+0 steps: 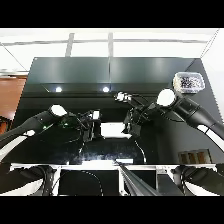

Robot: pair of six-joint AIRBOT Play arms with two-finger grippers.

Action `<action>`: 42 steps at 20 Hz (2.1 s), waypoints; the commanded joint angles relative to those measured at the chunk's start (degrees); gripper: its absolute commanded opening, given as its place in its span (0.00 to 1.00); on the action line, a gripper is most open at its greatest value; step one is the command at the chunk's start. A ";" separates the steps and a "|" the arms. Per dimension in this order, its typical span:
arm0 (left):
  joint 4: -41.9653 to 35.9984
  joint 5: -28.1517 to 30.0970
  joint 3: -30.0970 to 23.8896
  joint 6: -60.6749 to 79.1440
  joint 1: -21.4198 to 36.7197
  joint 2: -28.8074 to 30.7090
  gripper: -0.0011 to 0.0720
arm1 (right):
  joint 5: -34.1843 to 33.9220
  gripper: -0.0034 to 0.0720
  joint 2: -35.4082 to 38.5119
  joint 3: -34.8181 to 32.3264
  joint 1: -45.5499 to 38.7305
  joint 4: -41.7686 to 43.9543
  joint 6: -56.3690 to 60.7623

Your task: Fold the box and place the chain.

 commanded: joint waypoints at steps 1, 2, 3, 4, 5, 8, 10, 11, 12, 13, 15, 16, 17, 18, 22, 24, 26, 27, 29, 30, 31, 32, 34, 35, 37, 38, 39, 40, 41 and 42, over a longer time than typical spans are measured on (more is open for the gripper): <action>0.00 0.02 0.04 0.00 0.02 -0.04 0.39 | -1.86 0.76 -0.04 0.00 0.66 -1.95 -0.15; 0.00 0.00 0.04 0.02 0.02 -0.04 0.39 | -2.67 0.76 -0.04 0.00 0.98 -2.67 -0.20; 0.00 0.02 0.04 0.00 0.02 -0.04 0.39 | -3.30 0.76 -0.04 0.00 1.44 -3.30 -0.72; 0.00 0.02 0.04 0.00 0.02 -0.04 0.39 | -3.80 0.75 -0.04 0.00 1.99 -3.78 -1.05; 0.00 0.02 0.04 0.00 0.02 -0.04 0.39 | -4.33 0.68 -0.04 0.00 2.49 -4.28 -1.18; 0.00 0.02 0.04 0.02 0.02 -0.04 0.39 | -4.90 0.36 -0.04 0.00 2.99 -4.61 -1.18; 0.00 0.02 0.04 0.00 0.02 -0.04 0.39 | -5.07 0.36 -0.04 0.00 2.99 -4.61 -1.18; 0.00 0.02 0.04 0.00 0.02 -0.04 0.39 | -5.05 0.36 -0.04 0.00 2.99 -4.61 -1.18; 0.00 0.02 0.04 0.00 0.02 -0.04 0.39 | -5.03 0.36 -0.04 0.00 2.99 -4.59 -1.16; 0.00 0.02 0.04 0.00 0.02 -0.04 0.39 | -4.98 0.36 -0.04 0.00 2.99 -4.59 -1.14; 0.00 0.02 0.04 0.00 0.02 -0.04 0.39 | -4.59 0.36 -0.04 0.00 2.99 -4.57 -1.14; 0.00 0.02 0.04 0.02 0.02 -0.04 0.39 | -4.11 0.36 -0.04 0.00 2.99 -4.57 -1.14; 0.00 0.02 0.04 0.00 0.02 -0.04 0.39 | -3.65 0.36 -0.04 0.00 2.99 -4.59 -1.14; 0.00 0.02 0.04 0.00 0.02 -0.04 0.39 | -3.32 0.36 -0.04 0.00 2.99 -4.59 -1.14; 0.00 0.02 0.04 0.00 0.02 -0.04 0.39 | -3.32 0.41 -0.04 0.00 2.99 -4.57 -1.14; 0.00 0.02 0.04 0.00 0.02 -0.04 0.39 | -3.32 0.41 -0.04 0.00 2.99 -4.57 -1.11; 0.00 0.02 0.04 0.00 0.02 -0.04 0.39 | -3.32 0.41 -0.04 0.00 2.99 -4.57 -1.11; 0.00 0.02 0.04 0.00 0.02 -0.04 0.39 | -3.32 0.41 -0.04 0.00 2.99 -4.57 -1.11; 0.00 0.02 0.04 0.00 0.02 -0.04 0.39 | -3.30 0.41 -0.04 0.00 2.99 -4.57 -1.09; 0.00 0.02 0.04 0.00 0.02 -0.04 0.39 | -3.28 0.41 -0.04 0.00 2.99 -4.57 -1.01; 0.00 0.00 0.04 0.00 0.02 -0.04 0.39 | -3.30 0.41 -0.04 -0.02 2.99 -4.57 -0.68; 0.00 0.02 0.04 0.00 0.02 -0.04 0.39 | -3.28 0.41 -0.04 -0.02 2.99 -4.57 -0.68; 0.00 0.02 0.04 0.00 0.02 -0.04 0.39 | -3.28 0.41 -0.04 -0.11 2.99 -4.57 -0.22; 0.00 0.02 0.04 0.00 0.02 -0.04 0.39 | -3.23 0.41 -0.04 -0.31 2.99 -4.57 0.13; 0.00 0.02 0.04 0.00 0.02 -0.04 0.39 | -2.73 0.41 -0.07 -0.81 3.02 -4.57 0.31; 0.00 0.02 0.04 0.00 0.02 -0.04 0.39 | -2.69 0.41 -0.07 -1.01 3.02 -4.55 0.37; 0.00 0.02 0.04 0.02 0.02 -0.04 0.39 | -2.67 0.41 -0.07 -1.14 3.02 -4.52 0.39; 0.00 0.02 0.04 0.00 0.02 -0.04 0.39 | -2.69 0.41 -0.07 -1.14 3.02 -4.55 0.39; 0.00 0.02 0.04 0.00 0.02 -0.04 0.39 | -2.69 0.41 -0.07 -1.14 3.02 -4.55 0.46; 0.00 0.02 0.04 0.00 0.02 -0.04 0.39 | -2.82 0.41 -0.07 -1.25 3.02 -4.52 0.66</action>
